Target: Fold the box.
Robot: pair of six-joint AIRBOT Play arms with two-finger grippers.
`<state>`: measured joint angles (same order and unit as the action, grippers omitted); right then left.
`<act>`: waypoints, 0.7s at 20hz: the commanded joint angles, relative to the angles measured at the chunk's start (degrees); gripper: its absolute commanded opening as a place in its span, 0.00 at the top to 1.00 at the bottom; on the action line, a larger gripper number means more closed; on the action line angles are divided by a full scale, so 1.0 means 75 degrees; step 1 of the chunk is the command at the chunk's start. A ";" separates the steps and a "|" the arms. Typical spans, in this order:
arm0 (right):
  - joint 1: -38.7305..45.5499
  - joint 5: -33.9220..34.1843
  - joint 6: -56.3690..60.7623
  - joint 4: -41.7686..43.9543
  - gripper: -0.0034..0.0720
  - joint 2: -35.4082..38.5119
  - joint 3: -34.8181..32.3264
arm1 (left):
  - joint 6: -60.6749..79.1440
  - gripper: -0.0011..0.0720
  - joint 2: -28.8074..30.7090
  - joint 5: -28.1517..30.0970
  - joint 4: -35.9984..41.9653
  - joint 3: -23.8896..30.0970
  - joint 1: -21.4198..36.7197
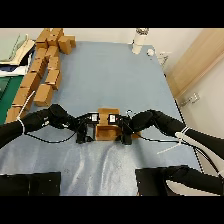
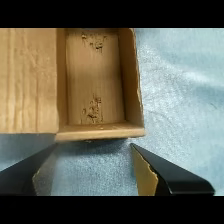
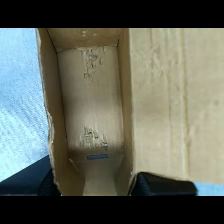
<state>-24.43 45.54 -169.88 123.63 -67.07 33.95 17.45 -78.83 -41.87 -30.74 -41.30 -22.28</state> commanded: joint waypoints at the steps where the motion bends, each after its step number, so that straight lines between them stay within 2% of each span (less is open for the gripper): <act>1: 0.0003 -0.0003 -0.0009 -0.0006 0.30 0.0000 0.0000 | -0.0128 0.04 0.0035 -0.0076 0.0213 0.0000 -0.0032; 8: 0.0003 -0.0003 -0.0009 -0.0009 0.30 0.0000 0.0000 | -0.0105 0.04 -0.0012 0.0073 0.0621 0.0009 -0.0306; 14: 0.0003 0.0000 -0.0009 -0.0009 0.30 0.0000 0.0000 | -0.0117 0.05 -0.0108 0.0184 0.0562 -0.0003 -0.0420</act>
<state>-24.43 45.54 -169.99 123.57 -67.07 33.95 16.53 -79.48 -40.82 -26.72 -41.25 -25.12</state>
